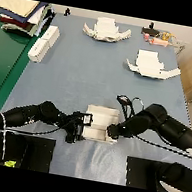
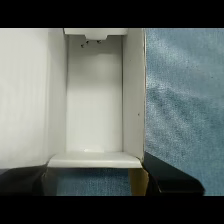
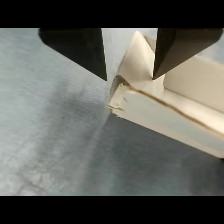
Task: Fold the box.
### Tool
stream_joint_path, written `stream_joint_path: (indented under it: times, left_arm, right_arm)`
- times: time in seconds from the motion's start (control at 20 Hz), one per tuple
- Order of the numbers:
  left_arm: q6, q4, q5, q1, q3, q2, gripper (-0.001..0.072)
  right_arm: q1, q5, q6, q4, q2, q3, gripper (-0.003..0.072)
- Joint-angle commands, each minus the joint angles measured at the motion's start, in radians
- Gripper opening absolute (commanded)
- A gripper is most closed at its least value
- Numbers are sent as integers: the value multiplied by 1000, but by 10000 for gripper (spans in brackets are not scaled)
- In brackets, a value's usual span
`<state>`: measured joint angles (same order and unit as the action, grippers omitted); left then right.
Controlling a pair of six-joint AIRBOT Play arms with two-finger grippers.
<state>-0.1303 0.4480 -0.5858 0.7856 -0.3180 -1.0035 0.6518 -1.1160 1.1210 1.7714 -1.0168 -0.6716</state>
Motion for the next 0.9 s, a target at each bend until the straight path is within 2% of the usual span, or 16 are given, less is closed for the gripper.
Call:
stream_joint_path:
  times: [0.0, 0.25, 0.3, 0.4, 0.5, 0.6, 0.75, 0.85]
  left_arm:
    - [0, 0, 0, 0, -1, 0, 453]
    - [0, 0, 0, 0, -1, 0, 453]
    - [0, 0, 0, 0, -1, 0, 453]
    - [0, 0, 0, 0, -1, 0, 453]
    - [0, 0, 0, 0, -1, 0, 453]
    - [0, 0, 0, 0, -1, 0, 453]
    - [0, 0, 0, 0, -1, 0, 453]
    - [0, 0, 0, 0, -1, 0, 453]
  right_arm:
    - [131, -72, -239, -177, -113, -99, 422]
    - [212, -98, -382, -205, -212, -149, 420]
    - [217, -101, -392, -205, -223, -149, 392]
    - [217, -111, -407, -214, -233, -149, 267]
    - [217, -130, -414, -236, -233, -149, 85]
    - [217, -157, -414, -256, -233, -149, 6]
    - [217, -168, -402, -257, -233, -149, 6]
    - [217, -168, -395, -257, -232, -154, 105]
